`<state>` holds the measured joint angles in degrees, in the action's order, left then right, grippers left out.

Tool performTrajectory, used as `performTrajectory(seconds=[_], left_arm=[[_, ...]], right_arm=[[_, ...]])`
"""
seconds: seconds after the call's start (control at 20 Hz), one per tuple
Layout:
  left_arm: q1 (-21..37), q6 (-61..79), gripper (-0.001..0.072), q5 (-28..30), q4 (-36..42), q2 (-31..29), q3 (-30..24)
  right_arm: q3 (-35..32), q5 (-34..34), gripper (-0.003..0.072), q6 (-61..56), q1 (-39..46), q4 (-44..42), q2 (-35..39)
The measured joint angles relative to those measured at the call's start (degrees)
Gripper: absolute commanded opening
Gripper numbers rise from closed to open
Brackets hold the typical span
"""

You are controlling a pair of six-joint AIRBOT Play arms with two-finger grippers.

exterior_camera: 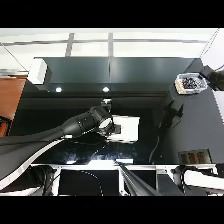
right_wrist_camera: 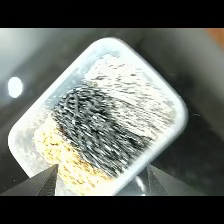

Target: Fold the box and place the chain.

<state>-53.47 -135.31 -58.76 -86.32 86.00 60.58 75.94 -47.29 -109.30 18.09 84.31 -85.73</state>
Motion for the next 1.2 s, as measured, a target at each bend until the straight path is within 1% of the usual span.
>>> performTrajectory(seconds=[0.05,0.15,0.25,0.5,0.65,0.7,0.75,0.8,0.85,1.0,1.05,1.2], left_arm=[[0.0,0.0,0.0024,0.0,0.0,0.0,0.0],[0.0,0.0,0.0024,0.0,0.0,0.0,0.0],[0.0,0.0,0.0024,0.0,0.0,0.0,0.0],[0.0,0.1,0.0024,0.0,0.0,0.0,0.0],[0.0,0.1,0.0024,0.0,0.0,0.0,0.0],[0.0,0.1,0.0024,0.0,0.0,0.0,0.0],[0.0,0.1,0.0024,0.1,0.0,0.0,0.0],[0.0,0.1,0.0024,0.1,0.0,0.0,0.0],[0.0,0.1,0.0024,0.1,0.0,0.0,0.0],[0.0,0.1,0.0024,0.2,0.0,0.0,0.0],[0.0,0.1,0.0024,0.3,0.0,0.0,0.0],[0.0,0.1,0.0024,0.3,0.0,0.0,0.0]], right_arm=[[3.8,-3.0,0.0651,2.6,0.2,-1.6,-3.4],[9.3,-7.1,0.065,6.4,0.5,-3.5,-8.5],[12.3,-9.0,0.0649,8.9,0.6,-4.6,-11.9],[15.0,-10.1,0.064,11.6,0.7,-5.9,-17.4],[15.4,-9.6,0.064,12.3,0.7,-6.2,-19.3],[15.5,-9.3,0.0627,12.5,0.7,-6.4,-19.8],[15.6,-9.4,0.0363,12.6,0.7,-6.3,-20.0],[15.7,-9.5,0.0153,12.6,0.7,-6.0,-20.3],[15.9,-10.1,0.0042,12.4,0.7,-6.2,-20.5],[17.5,-11.3,0.0042,12.5,0.7,-6.3,-20.4],[18.4,-11.9,0.0006,12.9,0.7,-6.2,-20.2],[20.6,-13.7,0.001,14.1,0.7,-6.1,-19.0]])
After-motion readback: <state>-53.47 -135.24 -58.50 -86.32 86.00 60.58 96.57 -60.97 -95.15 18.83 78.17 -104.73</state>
